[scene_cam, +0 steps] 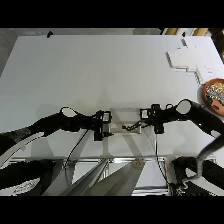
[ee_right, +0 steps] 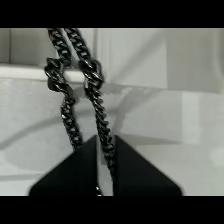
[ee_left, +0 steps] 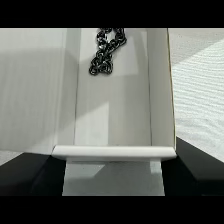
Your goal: Fold the box and place the chain.
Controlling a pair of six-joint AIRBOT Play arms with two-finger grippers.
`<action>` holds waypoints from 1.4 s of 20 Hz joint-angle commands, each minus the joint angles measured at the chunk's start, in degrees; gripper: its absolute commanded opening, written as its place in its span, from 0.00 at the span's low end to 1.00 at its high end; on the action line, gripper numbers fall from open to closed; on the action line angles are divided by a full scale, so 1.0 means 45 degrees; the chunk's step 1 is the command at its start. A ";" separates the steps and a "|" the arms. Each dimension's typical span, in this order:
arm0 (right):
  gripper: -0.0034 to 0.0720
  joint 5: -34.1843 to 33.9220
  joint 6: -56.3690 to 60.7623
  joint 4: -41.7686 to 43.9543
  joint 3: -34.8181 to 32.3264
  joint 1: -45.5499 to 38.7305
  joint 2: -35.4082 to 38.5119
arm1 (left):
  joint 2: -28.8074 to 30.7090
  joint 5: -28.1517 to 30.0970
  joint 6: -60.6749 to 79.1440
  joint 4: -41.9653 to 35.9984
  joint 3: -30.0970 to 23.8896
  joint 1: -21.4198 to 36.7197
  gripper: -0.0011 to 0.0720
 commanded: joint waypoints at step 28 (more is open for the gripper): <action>0.31 -0.1268 0.9729 -0.0481 0.1928 0.6086 0.1506 | 0.0005 0.0000 0.0000 0.0005 0.0000 0.0000 0.47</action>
